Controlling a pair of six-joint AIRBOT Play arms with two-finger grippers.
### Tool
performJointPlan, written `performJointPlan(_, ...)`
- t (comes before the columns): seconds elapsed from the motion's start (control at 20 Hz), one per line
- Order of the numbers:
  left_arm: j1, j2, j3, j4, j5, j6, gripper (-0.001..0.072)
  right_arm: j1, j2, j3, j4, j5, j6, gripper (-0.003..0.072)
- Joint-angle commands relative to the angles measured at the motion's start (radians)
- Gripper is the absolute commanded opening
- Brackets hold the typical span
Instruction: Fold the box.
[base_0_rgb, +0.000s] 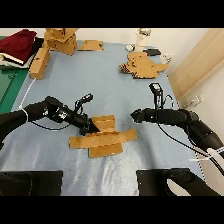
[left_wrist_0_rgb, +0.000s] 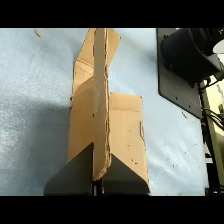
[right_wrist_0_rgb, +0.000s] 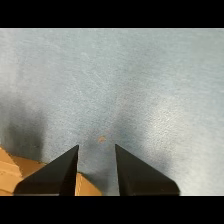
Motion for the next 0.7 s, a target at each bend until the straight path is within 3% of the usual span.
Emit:
performJointPlan(0.0, -0.006, 0.009, 0.0, -0.003, -0.055, 0.012, 0.0015, 0.0, -0.001, 0.0, 0.0, -0.001, 0.001, 0.035)
performJointPlan(0.35, -0.01, 0.085, 0.0, -0.008, -0.17, -0.063, 0.0015, 0.0, -0.001, 0.0, 0.0, 0.008, 0.0, 0.035)
performJointPlan(0.65, -0.056, 0.057, -0.024, 0.035, -0.116, -0.076, 0.0015, 0.0, -0.001, 0.0, 0.0, 0.006, -0.001, 0.0351)
